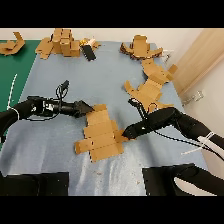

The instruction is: Fold the box.

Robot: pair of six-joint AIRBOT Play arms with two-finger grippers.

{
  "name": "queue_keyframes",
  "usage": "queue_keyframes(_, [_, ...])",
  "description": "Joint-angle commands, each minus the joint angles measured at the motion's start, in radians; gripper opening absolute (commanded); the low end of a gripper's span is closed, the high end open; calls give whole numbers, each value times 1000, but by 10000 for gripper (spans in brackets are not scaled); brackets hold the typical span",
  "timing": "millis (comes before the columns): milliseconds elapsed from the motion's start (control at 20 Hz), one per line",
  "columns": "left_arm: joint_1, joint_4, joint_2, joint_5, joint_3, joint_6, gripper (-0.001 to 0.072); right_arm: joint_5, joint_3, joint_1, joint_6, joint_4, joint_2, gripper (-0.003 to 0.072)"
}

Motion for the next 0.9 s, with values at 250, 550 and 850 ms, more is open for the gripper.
queue_keyframes(250, [-56,102,-2,-51,1,92,661,0,1,0,1,1,1,3])
queue_keyframes(550, [-117,103,-15,-47,45,127,301,-1,1,0,1,0,1,3])
queue_keyframes(850, [-118,192,-16,-84,50,122,300,-3,1,0,1,0,1,3])
